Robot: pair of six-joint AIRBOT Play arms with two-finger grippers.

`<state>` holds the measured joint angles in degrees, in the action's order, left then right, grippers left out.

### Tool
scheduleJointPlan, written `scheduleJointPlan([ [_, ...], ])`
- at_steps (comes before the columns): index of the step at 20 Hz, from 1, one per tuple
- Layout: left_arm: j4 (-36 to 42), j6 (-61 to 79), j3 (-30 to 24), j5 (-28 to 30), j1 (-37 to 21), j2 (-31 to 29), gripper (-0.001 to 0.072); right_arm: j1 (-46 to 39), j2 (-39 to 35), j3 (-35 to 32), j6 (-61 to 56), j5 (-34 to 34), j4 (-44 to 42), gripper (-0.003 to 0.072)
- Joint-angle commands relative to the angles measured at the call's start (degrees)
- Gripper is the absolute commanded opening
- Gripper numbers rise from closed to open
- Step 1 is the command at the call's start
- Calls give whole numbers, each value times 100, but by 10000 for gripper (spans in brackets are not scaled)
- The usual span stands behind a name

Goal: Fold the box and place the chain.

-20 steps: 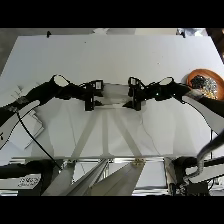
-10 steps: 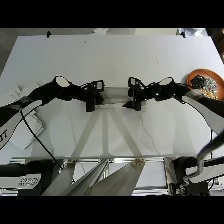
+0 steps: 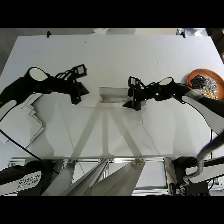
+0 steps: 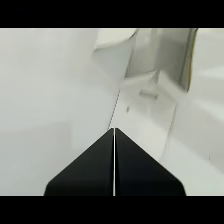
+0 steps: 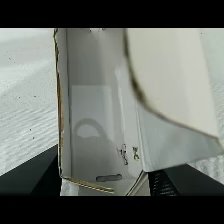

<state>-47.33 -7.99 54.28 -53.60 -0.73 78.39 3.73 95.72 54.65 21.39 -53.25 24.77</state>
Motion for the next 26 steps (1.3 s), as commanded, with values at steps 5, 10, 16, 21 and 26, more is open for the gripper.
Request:
scheduleJointPlan([
  [5, -1429, -4081, -396, -245, -968, -94, 11, 0, 0, 4, 4, -9, 4, 454],
  [10, -1064, -4356, -684, -129, -791, 310, 10, 0, 0, 4, 4, -9, 4, 454],
  [16, -68, -4315, -682, -234, -498, 494, 9, 2, 0, 4, 7, -9, 7, 454],
  [21, 992, -3359, -684, -557, -415, 529, 10, 0, 0, 4, 4, -9, 7, 454],
  [26, 1394, -3327, -682, -461, -398, 533, 12, 0, 0, 4, 7, -9, 4, 454],
])
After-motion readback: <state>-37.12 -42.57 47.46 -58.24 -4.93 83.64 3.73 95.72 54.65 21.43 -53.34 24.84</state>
